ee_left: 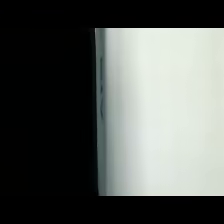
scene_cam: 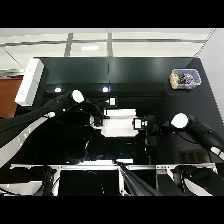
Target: Fold the box and place the chain.
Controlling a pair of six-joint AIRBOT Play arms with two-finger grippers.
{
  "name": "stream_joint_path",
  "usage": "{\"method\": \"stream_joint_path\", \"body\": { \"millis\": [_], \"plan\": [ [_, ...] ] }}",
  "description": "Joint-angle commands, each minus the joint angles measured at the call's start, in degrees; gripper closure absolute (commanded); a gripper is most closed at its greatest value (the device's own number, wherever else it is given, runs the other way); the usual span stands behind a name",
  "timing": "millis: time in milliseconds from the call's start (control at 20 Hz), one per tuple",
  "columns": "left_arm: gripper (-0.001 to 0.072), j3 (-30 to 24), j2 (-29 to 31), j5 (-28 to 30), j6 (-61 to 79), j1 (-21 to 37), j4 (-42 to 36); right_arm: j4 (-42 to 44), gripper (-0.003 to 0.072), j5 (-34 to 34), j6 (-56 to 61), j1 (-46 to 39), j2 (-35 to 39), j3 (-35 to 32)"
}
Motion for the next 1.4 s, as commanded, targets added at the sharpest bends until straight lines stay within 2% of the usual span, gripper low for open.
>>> {"method": "stream_joint_path", "body": {
  "millis": [0, 100, 300, 500, 750, 900, 1100, 1350],
  "plan": [
    [0.0683, 0.0, -0.1, 0.0, 0.1, 0.0, 0.4, 5.2, -0.0028, -6.2, -0.4, 2.4, -1.7, 0.0],
    [0.0682, 0.0, -0.1, 0.0, 0.1, 0.0, 0.4, 9.0, -0.0028, -9.4, -1.8, 2.4, -1.7, 0.3],
    [0.0682, 0.0, -0.1, 0.0, 0.1, 0.0, 0.4, 6.8, -0.0028, -8.9, -3.8, 1.3, -1.2, 4.3],
    [0.0683, 0.0, -0.1, 0.0, 0.1, 0.0, 0.4, 7.0, -0.0028, -9.2, -3.9, -3.0, -1.3, 4.9],
    [0.0683, 0.0, -0.1, 0.0, 0.1, 0.0, 0.4, 20.7, -0.0028, -9.0, -17.3, -4.8, -3.3, 4.9],
    [0.0682, 0.0, -0.1, -0.1, 0.1, 0.0, 0.4, 20.8, -0.0028, -8.3, -17.3, -6.4, -4.5, 5.0],
    [0.0682, 0.1, -0.1, 0.0, 0.1, 0.0, 0.4, 20.7, -0.0028, -0.6, -18.0, -7.0, -7.1, 5.0],
    [0.0682, 0.1, -0.1, 0.0, 0.1, 0.0, 0.4, 19.6, -0.0028, -1.7, -20.0, -6.7, -11.8, 5.0]
  ]
}}
